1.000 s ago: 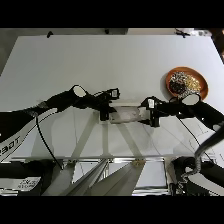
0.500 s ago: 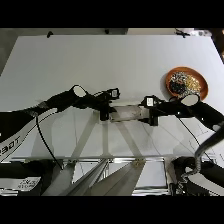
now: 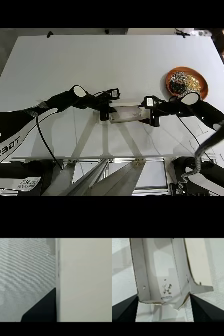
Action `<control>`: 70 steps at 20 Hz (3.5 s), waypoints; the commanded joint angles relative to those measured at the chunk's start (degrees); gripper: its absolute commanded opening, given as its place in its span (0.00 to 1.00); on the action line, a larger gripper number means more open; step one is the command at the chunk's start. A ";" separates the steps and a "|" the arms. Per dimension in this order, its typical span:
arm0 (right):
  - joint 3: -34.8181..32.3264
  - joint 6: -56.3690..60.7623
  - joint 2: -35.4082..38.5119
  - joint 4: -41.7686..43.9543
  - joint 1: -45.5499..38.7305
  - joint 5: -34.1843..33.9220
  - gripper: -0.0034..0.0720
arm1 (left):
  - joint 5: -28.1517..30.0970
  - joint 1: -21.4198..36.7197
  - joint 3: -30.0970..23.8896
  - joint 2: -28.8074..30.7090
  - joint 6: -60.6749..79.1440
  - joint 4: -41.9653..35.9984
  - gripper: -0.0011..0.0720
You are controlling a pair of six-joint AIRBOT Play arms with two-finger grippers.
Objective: Fold the box and place the chain.
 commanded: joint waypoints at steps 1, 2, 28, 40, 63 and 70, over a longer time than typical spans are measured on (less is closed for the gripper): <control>1.18 0.15 -0.24 0.33 0.00 0.37 0.95 | -0.02 -0.02 0.00 0.00 0.00 0.02 0.03; 1.18 0.15 -0.28 0.20 0.00 0.35 0.95 | 0.00 -0.02 0.00 0.00 -0.02 0.02 0.03; -8.85 13.90 7.93 -5.66 8.28 -13.46 0.96 | -0.02 -0.02 0.00 0.00 -0.02 0.02 0.03; -8.79 15.15 10.21 -6.19 10.14 -12.24 0.96 | 0.00 -0.02 0.00 0.00 -0.02 0.02 0.03; -6.54 6.49 9.77 -4.37 9.18 -16.06 0.96 | -0.02 -0.02 0.00 0.00 -0.02 0.02 0.03; -1.66 4.04 4.87 -4.02 6.10 -11.10 0.96 | -0.02 -0.02 0.00 0.00 -0.02 0.02 0.03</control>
